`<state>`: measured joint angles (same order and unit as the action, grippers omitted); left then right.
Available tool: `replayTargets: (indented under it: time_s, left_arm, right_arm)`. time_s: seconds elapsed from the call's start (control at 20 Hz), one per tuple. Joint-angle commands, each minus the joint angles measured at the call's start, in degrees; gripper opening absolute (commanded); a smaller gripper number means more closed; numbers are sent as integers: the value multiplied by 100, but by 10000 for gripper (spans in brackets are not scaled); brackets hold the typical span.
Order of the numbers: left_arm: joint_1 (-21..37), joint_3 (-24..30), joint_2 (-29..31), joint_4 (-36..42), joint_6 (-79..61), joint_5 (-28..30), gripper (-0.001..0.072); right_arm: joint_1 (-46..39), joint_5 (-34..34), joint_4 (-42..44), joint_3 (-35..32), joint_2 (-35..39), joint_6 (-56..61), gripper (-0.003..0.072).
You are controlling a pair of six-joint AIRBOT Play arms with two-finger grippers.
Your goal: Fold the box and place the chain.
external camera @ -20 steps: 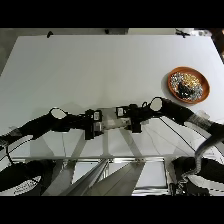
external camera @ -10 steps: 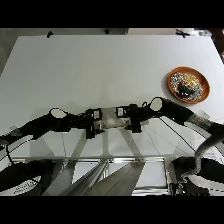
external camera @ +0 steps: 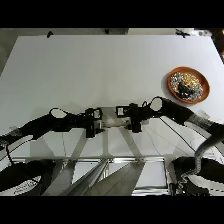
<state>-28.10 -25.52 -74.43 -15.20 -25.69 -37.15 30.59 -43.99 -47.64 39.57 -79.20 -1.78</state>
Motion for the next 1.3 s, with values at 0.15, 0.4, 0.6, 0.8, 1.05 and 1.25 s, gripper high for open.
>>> replayTargets:
  time_s: [0.15, 0.4, 0.6, 0.8, 1.05, 1.25]
  left_arm:
    - [4, -2, -2, -4, 17, 28, 389]
    - [4, -2, -2, -4, 15, 28, 389]
    - [4, -2, 0, -4, 17, 26, 389]
    - [4, -2, -2, -2, 17, 26, 389]
    - [4, -2, -2, -2, 15, 2, 389]
    - [2, -2, 0, -4, 44, -52, 386]
  right_arm:
    - [7, -26, 4, -2, 2, 0, 549]
    - [4, -127, -199, 0, 4, 44, 556]
    - [4, -476, -409, 0, 184, 466, 720]
    - [4, -603, -887, 0, 706, 1010, 720]
    - [4, -1209, -1934, 0, 1217, 1867, 720]
    - [4, -1858, -1985, 2, 1309, 2175, 715]
